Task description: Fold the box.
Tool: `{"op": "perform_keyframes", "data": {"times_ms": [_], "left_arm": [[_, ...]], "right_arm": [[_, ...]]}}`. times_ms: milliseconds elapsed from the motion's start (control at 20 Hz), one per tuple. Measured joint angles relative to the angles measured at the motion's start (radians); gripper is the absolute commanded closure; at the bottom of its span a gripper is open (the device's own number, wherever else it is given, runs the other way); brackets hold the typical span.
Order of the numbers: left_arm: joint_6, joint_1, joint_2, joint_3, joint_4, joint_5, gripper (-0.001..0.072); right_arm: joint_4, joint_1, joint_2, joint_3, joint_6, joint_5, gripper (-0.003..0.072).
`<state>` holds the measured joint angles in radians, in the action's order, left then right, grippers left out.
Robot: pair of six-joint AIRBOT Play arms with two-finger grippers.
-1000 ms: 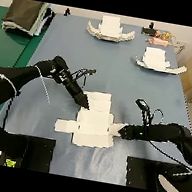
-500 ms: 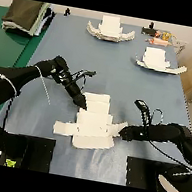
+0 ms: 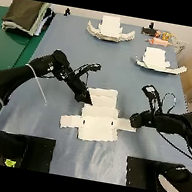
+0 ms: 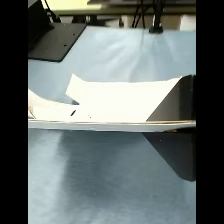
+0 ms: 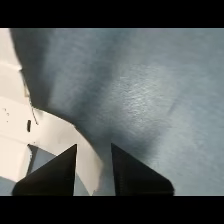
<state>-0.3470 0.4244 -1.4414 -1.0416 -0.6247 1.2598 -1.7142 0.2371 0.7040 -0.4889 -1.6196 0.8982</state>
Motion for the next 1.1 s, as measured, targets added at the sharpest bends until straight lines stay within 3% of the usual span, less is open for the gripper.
{"op": "perform_keyframes", "data": {"times_ms": [200,500,800,1100], "left_arm": [[0.049,0.093,0.169,0.106,-0.031,-0.175,0.0702],[0.162,0.247,0.415,0.338,-0.048,-0.489,0.07],[0.199,0.354,0.458,0.456,-0.051,-0.672,0.0698],[0.209,0.381,0.445,0.489,-0.05,-0.729,0.0697]], "right_arm": [[0.125,0.0,0.0,-0.024,0.155,0.001,0.0344],[0.177,0.0,0.0,-0.032,0.257,0.002,0.0344],[0.177,0.0,0.0,-0.033,0.288,0.002,0.0344],[0.154,0.0,0.0,-0.033,0.294,0.001,0.0344]]}}
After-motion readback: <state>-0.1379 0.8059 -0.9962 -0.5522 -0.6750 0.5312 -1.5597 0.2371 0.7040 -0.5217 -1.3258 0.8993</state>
